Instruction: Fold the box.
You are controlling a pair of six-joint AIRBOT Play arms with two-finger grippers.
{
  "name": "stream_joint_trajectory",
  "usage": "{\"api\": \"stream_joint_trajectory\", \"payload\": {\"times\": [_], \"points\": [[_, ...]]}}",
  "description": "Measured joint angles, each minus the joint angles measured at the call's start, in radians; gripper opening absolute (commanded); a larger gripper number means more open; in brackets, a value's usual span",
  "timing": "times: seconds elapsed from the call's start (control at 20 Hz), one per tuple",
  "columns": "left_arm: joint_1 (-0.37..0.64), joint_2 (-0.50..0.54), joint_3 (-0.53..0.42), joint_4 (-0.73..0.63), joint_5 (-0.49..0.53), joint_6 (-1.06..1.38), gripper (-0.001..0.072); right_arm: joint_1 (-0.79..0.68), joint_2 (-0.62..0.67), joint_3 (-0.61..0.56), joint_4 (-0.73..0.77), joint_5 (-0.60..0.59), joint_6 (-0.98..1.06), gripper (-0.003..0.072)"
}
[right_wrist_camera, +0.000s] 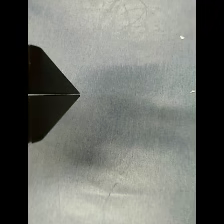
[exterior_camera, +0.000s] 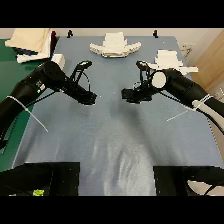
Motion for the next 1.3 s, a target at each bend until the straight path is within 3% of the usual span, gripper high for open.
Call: {"api": "stream_joint_trajectory", "payload": {"times": [0.55, 0.8, 1.15, 1.3], "points": [[0.0, 0.0, 0.0, 0.0, 0.0, 0.0, 0.0016, 0.0, -0.001, 0.0, 0.0, -0.004, 0.0, 0.0004], [0.0, 0.0, 0.0, 0.0, 0.007, 0.0, 0.0016, 0.0, -0.002, 0.0, 0.01, -0.082, 0.003, 0.0005], [-0.001, 0.0, 0.0, 0.0, 0.095, 0.0, 0.0016, -0.006, -0.002, 0.003, 0.018, -0.172, 0.004, 0.0006], [-0.001, -0.001, 0.0, -0.002, 0.135, 0.0, 0.0017, -0.128, -0.01, 0.06, -0.06, -0.159, 0.009, 0.0366]]}}
